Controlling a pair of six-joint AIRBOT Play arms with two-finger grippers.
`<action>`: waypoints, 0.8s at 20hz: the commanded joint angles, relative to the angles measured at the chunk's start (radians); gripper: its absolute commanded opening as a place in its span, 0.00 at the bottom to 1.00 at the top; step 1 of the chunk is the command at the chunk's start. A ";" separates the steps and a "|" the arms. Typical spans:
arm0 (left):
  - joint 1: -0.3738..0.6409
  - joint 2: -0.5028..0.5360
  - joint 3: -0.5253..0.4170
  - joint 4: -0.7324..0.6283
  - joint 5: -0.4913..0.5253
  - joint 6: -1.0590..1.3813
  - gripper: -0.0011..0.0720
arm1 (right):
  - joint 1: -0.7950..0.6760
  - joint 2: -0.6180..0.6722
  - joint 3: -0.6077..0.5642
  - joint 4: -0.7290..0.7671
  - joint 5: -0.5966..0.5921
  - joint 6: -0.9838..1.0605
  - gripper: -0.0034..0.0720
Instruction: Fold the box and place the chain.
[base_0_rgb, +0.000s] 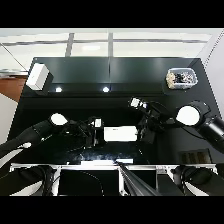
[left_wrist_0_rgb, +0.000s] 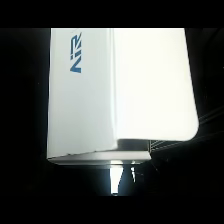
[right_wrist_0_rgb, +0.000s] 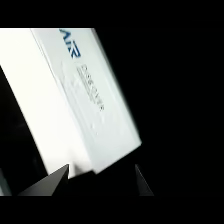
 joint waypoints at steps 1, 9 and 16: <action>0.001 0.000 0.000 0.000 0.002 0.000 0.56 | 0.000 -0.036 -0.029 0.102 -0.142 -0.230 0.82; 0.001 0.000 0.000 0.000 0.002 0.000 0.56 | 0.002 -0.087 -0.052 0.233 -0.136 -0.406 0.87; 0.001 0.000 0.000 0.000 0.002 0.000 0.56 | 0.003 -0.087 -0.052 0.240 -0.069 -0.406 0.87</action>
